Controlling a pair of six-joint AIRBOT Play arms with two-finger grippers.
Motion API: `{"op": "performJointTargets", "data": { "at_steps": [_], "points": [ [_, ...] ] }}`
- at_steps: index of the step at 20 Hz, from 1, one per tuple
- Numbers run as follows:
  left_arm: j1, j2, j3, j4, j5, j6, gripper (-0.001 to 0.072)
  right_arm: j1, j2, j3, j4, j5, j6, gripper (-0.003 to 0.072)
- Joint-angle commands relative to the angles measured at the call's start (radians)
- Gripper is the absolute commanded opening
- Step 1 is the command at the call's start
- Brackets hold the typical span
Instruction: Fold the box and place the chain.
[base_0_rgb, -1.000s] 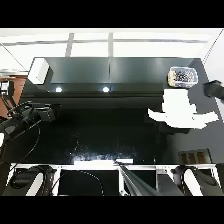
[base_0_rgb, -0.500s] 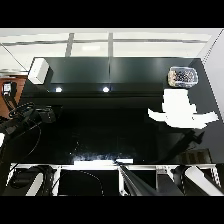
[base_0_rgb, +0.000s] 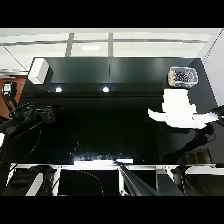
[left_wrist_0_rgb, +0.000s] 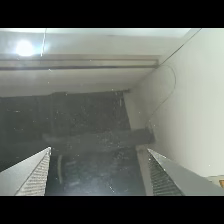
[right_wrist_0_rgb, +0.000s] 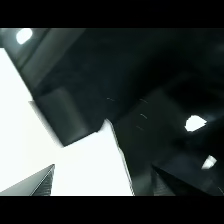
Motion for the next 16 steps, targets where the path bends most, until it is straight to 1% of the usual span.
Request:
{"op": "performJointTargets", "data": {
  "at_steps": [1, 4, 6, 7, 8, 9, 12, 16],
  "points": [
    [0.001, 0.000, 0.000, 0.005, 0.027, 0.000, 0.0705, 0.010, -0.112, 0.063, 0.064, 0.085, -0.043, 0.0712],
    [0.001, 0.000, 0.000, 0.005, 0.039, 0.000, 0.0705, 0.056, -0.145, 0.063, 0.063, 0.138, -0.045, 0.0712],
    [0.001, 0.000, 0.000, 0.004, 0.037, 0.000, 0.0705, 0.076, -0.146, 0.069, 0.064, 0.145, -0.050, 0.0711],
    [0.001, 0.000, 0.000, 0.005, 0.035, 0.000, 0.0705, 0.082, -0.146, 0.077, 0.064, 0.143, -0.049, 0.0569],
    [0.001, 0.000, 0.000, 0.004, 0.036, 0.000, 0.0705, 0.086, -0.146, 0.089, 0.065, 0.148, -0.049, 0.0300],
    [0.001, 0.000, 0.000, 0.003, 0.035, 0.000, 0.0705, 0.088, -0.145, 0.098, 0.065, 0.161, -0.049, 0.0051],
    [0.001, 0.000, 0.000, 0.000, 0.027, 0.000, 0.0705, 0.089, -0.118, 0.100, 0.065, 0.198, -0.058, 0.0050],
    [0.001, 0.000, 0.000, 0.001, 0.022, 0.000, 0.0705, 0.126, 0.003, 0.073, 0.066, 0.180, -0.069, 0.0047]
  ]
}}
